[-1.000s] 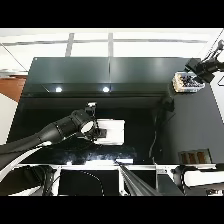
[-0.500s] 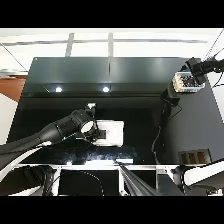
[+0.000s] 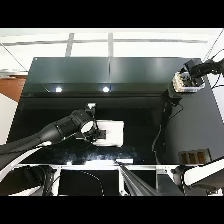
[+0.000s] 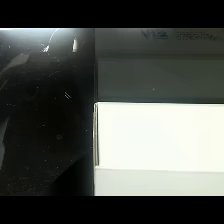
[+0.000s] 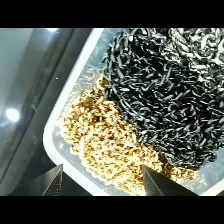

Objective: Fold the box and place the chain.

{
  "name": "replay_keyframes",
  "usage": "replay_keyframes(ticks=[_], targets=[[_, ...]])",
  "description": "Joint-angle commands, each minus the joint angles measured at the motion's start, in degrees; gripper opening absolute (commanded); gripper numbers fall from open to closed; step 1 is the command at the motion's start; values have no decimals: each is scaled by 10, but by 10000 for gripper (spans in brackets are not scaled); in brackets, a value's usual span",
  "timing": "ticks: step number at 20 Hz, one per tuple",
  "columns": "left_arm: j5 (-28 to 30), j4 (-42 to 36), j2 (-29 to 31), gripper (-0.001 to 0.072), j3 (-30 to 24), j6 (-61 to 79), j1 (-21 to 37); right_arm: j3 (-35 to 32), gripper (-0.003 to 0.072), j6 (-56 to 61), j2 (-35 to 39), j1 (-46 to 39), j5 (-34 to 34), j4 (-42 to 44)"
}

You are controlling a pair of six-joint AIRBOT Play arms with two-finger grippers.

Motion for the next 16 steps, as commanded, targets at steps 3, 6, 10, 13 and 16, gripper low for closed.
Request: replay_keyframes(ticks=[3, 6, 10, 13, 16], targets=[[5, 0, 0, 32, 0, 0, 1, 0, 548, 2, -17, 3, 2, 0], [16, 0, 0, 32, 0, 0, 1, 0, 549, -1, -32, 12, -17, 0], [15, 0, 0, 33, 0, 0, 1, 1, 153, -49, -38, 14, -45, 19], [15, 0, 0, 33, 0, 0, 1, 20, 45, -127, -37, 6, -20, 35], [15, 0, 0, 33, 0, 0, 1, 40, 44, -193, -15, -10, 21, 35]])
